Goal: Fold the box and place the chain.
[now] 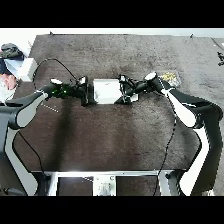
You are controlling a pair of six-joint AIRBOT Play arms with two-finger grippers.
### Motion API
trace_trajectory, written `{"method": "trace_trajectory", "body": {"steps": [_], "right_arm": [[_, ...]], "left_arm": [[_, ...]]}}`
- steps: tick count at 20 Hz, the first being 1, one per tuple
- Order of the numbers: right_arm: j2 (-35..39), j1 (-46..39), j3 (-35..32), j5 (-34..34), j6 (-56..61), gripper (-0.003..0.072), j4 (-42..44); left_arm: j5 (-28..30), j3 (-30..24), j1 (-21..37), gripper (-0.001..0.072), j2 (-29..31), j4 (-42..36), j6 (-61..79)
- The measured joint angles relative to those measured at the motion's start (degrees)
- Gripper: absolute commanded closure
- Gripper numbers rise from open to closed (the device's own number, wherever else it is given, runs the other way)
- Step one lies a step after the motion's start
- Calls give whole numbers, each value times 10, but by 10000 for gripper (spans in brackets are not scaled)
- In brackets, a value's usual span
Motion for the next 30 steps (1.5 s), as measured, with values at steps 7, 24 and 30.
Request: {"method": "trace_trajectory", "body": {"steps": [7, 24, 30], "right_arm": [[0, 0, 0, 0, 0, 204, 0], [0, 0, 0, 1, 0, 205, 0], [0, 0, 0, 1, 0, 205, 0]], "left_arm": [[20, 0, -9, 52, 0, 5, -18], [17, 0, -15, 84, 0, 6, 9], [14, 0, -15, 84, 0, -2, 8]]}}
